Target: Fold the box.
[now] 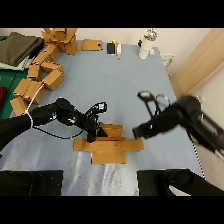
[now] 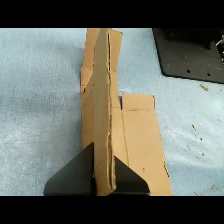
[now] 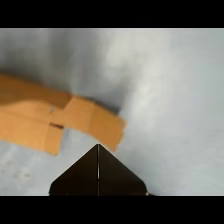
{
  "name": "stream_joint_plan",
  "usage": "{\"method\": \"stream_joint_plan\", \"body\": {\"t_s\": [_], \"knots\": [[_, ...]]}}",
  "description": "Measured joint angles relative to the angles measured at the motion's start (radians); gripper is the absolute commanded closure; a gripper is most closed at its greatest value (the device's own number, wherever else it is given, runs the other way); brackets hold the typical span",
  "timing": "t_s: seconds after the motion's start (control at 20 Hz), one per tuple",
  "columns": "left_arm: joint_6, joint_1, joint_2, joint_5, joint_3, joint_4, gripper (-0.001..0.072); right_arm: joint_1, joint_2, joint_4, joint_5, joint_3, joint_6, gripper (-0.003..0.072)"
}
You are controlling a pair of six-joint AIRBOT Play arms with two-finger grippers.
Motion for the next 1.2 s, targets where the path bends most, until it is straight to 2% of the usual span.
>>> {"method": "stream_joint_plan", "body": {"t_s": [0.15, 0.2, 0.25, 0.3, 0.55, 0.65, 0.8, 0.95, 1.0, 1.1, 1.2], "knots": [[0.0, 0.0, 0.0, 0.0, 0.0, 0.0, 0.0697, 0.185, 0.109, 0.074, 0.124, -0.172, 0.011, 0.0662], [0.0, 0.0, 0.0, 0.0, 0.0, 0.0, 0.0698, 0.241, 0.131, 0.092, 0.174, -0.219, -0.01, 0.0516], [0.0, 0.0, 0.0, 0.0, 0.0, 0.0, 0.0698, 0.294, 0.147, 0.1, 0.22, -0.26, -0.042, 0.0325], [0.0, 0.0, 0.0, 0.0, 0.0, 0.0, 0.0698, 0.337, 0.155, 0.099, 0.253, -0.288, -0.073, 0.0276], [0.0, 0.0, 0.0, 0.0, 0.0, 0.0, 0.0698, 0.484, 0.131, 0.048, 0.352, -0.351, -0.297, 0.0291], [0.0, 0.0, 0.0, 0.0, 0.0, 0.0, 0.0698, 0.536, 0.111, 0.017, 0.375, -0.359, -0.351, 0.0374], [0.0, 0.0, 0.0, 0.0, 0.0, 0.0, 0.0698, 0.632, 0.122, -0.05, 0.405, -0.378, -0.346, 0.0388], [0.0, 0.0, 0.0, 0.0, 0.0, 0.0, 0.0698, 0.743, 0.204, -0.133, 0.429, -0.42, -0.298, 0.0388], [0.0, 0.0, 0.0, 0.0, 0.0, 0.0, 0.0697, 0.778, 0.238, -0.161, 0.435, -0.44, -0.285, 0.0384], [0.0, 0.0, 0.0, 0.0, 0.0, 0.0, 0.0698, 0.837, 0.299, -0.247, 0.473, -0.497, -0.27, 0.0233], [0.0, 0.0, 0.0, 0.0, 0.0, 0.0, 0.0698, 0.866, 0.328, -0.344, 0.53, -0.547, -0.26, 0.0233]]}}
